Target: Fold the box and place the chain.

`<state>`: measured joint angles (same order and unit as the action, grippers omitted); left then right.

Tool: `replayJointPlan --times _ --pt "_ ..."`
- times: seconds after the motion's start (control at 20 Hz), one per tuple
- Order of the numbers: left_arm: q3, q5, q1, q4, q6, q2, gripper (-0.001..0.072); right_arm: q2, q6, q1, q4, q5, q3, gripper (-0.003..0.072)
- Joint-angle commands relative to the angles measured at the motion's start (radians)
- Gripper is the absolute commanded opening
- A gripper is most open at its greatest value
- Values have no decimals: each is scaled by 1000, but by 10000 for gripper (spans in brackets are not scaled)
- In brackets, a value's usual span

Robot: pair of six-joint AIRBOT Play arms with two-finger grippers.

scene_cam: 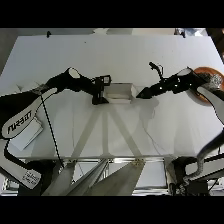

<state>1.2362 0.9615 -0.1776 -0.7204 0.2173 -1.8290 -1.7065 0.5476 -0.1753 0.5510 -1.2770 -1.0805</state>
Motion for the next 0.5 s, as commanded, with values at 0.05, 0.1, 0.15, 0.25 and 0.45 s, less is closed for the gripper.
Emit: replayJointPlan --times 0.05,0.1,0.15,0.25,0.45 --pt "0 -5 1 1 3 0 516 0 -6 6 -43 -14 0 12" --pt "0 -4 1 1 3 0 516 0 -6 14 -44 -14 0 53" --pt "0 -4 1 2 3 0 516 0 -6 23 -48 -12 0 90" --pt "0 -4 1 2 3 0 516 0 -6 37 -64 -2 0 125" --pt "0 0 1 2 3 0 516 0 -6 37 -67 47 0 342"
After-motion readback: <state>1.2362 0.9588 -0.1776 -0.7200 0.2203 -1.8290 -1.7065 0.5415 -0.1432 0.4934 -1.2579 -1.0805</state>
